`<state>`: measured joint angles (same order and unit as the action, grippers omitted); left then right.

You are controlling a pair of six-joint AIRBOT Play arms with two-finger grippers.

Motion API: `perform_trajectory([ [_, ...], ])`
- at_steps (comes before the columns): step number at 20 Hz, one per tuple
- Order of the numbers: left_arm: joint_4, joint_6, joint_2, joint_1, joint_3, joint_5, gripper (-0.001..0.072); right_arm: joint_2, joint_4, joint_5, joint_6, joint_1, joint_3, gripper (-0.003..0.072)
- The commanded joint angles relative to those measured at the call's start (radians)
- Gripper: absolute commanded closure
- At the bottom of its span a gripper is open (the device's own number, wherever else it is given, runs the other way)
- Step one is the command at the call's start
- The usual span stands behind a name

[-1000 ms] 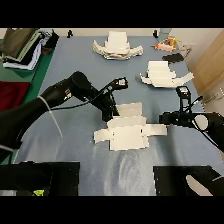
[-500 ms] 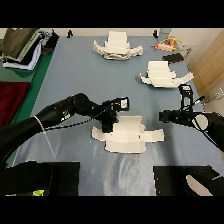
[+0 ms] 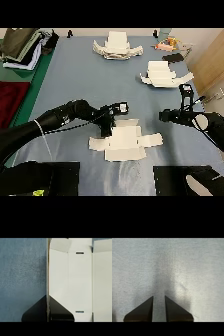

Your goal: Fold the box.

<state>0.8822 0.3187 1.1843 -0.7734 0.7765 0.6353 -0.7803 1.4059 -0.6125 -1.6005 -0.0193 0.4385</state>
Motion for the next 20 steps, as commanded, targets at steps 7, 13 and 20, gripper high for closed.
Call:
perform_trajectory([
  [7,0.178,0.102,-0.129,-0.010,0.011,-0.082,0.0702,0.001,-0.034,0.002,0.000,0.001,0.001,0.0453],
  [13,0.391,0.341,-0.128,-0.164,-0.047,-0.153,0.0703,0.001,-0.035,0.002,0.000,0.001,0.001,0.0453],
  [20,0.483,0.513,-0.119,-0.198,-0.105,-0.182,0.0702,0.001,-0.039,0.002,0.000,0.001,0.001,0.0453],
])
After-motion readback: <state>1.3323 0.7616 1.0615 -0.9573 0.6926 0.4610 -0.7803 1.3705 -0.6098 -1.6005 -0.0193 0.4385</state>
